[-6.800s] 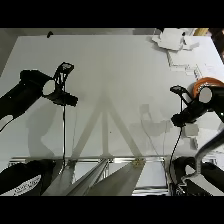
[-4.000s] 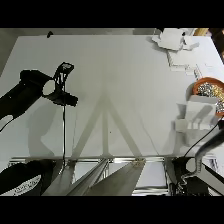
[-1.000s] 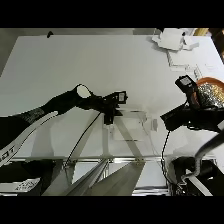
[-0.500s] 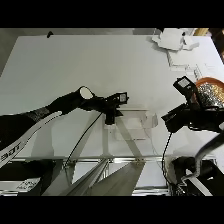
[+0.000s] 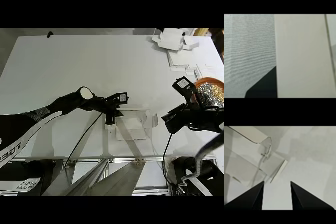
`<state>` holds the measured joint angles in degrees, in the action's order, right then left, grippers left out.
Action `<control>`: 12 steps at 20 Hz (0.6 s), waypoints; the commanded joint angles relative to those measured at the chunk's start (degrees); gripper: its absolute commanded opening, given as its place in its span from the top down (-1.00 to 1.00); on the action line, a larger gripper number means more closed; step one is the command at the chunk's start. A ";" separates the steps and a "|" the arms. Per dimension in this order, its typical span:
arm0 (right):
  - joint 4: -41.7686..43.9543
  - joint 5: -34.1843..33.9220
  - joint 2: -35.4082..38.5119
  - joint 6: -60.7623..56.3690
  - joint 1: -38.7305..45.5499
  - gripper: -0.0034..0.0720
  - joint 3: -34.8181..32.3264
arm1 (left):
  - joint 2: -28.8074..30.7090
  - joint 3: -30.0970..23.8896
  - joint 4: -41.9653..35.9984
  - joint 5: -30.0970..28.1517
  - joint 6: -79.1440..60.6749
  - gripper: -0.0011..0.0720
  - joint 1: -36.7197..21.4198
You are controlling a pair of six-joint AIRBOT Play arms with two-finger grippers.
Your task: Fold the box and place the chain.
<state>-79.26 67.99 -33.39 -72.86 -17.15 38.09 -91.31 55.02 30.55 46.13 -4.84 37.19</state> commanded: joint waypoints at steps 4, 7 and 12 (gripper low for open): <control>2.51 0.15 -0.13 15.82 -0.04 0.42 -2.27 | -0.02 -0.04 0.11 0.20 0.04 0.95 0.04; 11.04 -0.81 -0.22 29.94 -0.04 0.66 -7.13 | -0.02 -0.04 0.11 0.26 0.04 0.95 0.04; 19.41 -2.21 -0.68 42.25 -0.07 0.86 -13.09 | 0.00 -0.04 0.11 0.39 0.04 0.95 0.04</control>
<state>-64.60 66.65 -33.91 -39.42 -17.15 27.90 -91.31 55.02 30.63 46.33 -4.80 37.19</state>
